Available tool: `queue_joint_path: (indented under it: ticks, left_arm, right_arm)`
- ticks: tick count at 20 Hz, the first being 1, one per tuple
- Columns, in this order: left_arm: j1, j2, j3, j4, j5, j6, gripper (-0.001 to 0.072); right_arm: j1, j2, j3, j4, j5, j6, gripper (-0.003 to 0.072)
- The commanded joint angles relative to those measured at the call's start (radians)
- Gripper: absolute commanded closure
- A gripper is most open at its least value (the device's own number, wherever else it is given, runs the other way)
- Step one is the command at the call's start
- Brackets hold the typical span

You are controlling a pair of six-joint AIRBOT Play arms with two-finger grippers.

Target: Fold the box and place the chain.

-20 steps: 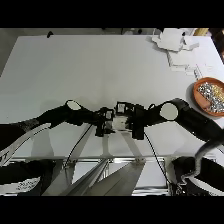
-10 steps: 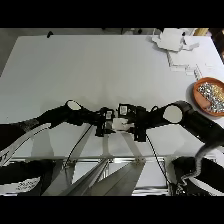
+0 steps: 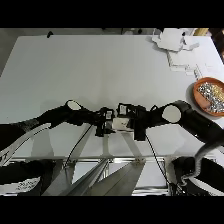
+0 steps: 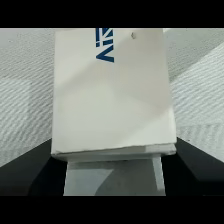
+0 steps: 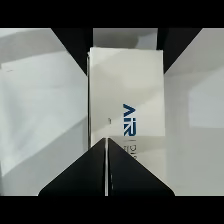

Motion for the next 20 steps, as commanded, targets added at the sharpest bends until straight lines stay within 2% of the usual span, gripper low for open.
queue_joint_path:
  ticks: [1,20]
  left_arm:
    - [0.001,0.001,0.000,0.000,0.001,0.000,0.0347]
    - [0.001,0.001,0.000,0.000,0.001,0.000,0.0347]
  right_arm:
    - [0.000,-0.043,-0.001,-0.003,0.001,0.000,0.0669]
    - [0.000,-0.069,-0.018,-0.003,-0.012,0.015,0.0669]
